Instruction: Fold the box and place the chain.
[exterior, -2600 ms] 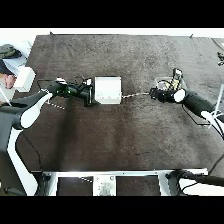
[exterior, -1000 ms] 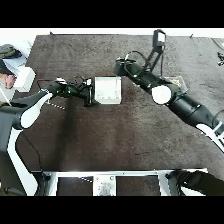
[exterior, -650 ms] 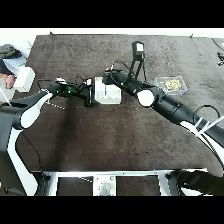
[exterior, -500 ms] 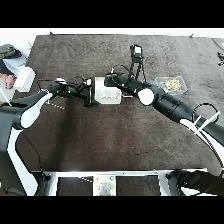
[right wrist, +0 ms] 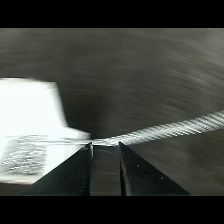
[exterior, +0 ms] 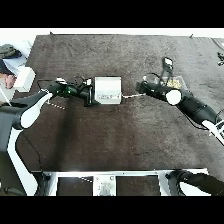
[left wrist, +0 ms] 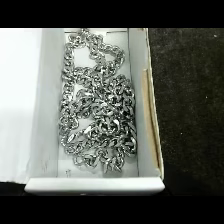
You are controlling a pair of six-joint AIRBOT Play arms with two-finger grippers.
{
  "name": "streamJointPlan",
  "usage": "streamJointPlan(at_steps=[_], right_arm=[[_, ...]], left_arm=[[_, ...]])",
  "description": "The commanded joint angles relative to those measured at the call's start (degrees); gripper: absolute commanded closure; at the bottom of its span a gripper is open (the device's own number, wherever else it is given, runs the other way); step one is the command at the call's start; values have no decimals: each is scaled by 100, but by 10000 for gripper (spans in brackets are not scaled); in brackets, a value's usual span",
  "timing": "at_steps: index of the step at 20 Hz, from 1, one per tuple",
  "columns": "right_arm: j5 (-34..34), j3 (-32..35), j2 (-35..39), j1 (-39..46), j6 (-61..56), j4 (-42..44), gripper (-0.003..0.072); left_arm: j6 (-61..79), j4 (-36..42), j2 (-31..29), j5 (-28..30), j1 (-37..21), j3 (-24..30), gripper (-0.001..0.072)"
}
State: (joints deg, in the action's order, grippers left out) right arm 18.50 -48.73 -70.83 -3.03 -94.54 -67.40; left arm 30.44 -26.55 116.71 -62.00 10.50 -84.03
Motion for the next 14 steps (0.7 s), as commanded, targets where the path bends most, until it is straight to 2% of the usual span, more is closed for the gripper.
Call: streamJointPlan(at_steps=[1, 7, 10, 14], right_arm=[[-151, 313, -175, 750, -275, -42, 453], [-1161, 251, -1143, 918, -280, 142, 453], [-1423, 92, -1510, 918, -282, 304, 453], [-1410, -304, -1969, 918, -474, 361, 453]], left_arm=[[2, -2, 2, 0, -2, 0, 423], [2, 0, 2, 0, -2, 0, 423], [2, 0, 2, 0, -2, 0, 423], [2, 0, 2, 0, -2, 0, 423]])
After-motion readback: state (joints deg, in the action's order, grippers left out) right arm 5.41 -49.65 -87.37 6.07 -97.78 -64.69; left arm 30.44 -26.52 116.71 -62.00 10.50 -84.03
